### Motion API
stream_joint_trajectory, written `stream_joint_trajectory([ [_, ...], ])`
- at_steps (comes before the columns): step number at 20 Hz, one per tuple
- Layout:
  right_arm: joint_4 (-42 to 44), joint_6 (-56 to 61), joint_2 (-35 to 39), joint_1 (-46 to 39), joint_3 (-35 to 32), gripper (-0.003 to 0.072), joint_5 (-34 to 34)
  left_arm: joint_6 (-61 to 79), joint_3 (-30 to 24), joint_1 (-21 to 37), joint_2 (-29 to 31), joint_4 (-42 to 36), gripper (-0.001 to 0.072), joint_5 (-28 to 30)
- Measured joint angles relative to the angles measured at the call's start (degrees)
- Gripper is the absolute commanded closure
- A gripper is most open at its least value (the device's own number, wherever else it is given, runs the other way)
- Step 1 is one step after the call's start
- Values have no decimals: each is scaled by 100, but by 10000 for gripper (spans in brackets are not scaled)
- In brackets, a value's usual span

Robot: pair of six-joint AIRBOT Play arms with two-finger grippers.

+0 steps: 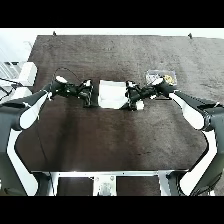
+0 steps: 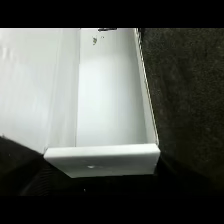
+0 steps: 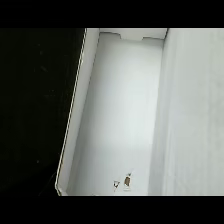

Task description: Fold the box and place the chain.

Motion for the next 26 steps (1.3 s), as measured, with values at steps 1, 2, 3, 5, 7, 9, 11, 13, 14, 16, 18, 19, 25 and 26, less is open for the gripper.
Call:
stream_joint_trajectory([
  [1,-2,-2,0,0,0,172,0,15,20,-22,-20,2,15,-2],
  [2,-4,0,0,0,0,172,0,22,35,-46,-42,4,14,4],
  [3,-4,0,0,0,0,172,-2,35,46,-79,-70,22,14,46],
  [5,-2,0,0,0,0,172,-4,44,61,-127,-109,31,14,120],
  [7,-2,0,0,0,0,172,-7,50,68,-133,-131,2,15,116],
  [9,0,2,0,0,0,172,-7,57,74,-149,-144,-33,15,120],
  [11,4,2,0,0,0,172,-9,57,74,-153,-151,-76,16,129],
  [13,9,9,0,-2,0,172,-13,57,74,-153,-151,-122,16,127],
  [14,9,11,0,-2,0,172,-15,59,74,-155,-151,-149,16,122],
  [16,11,15,0,-2,0,172,-15,61,74,-155,-155,-197,17,118],
  [18,11,15,0,-2,0,172,-17,70,74,-160,-157,-227,17,114],
  [19,11,15,0,-2,0,173,-17,74,74,-170,-162,-238,16,116],
  [25,11,9,0,-2,0,172,-15,83,74,-214,-164,-289,24,149],
  [26,11,9,0,-4,0,172,-17,87,74,-219,-170,-306,65,151],
])
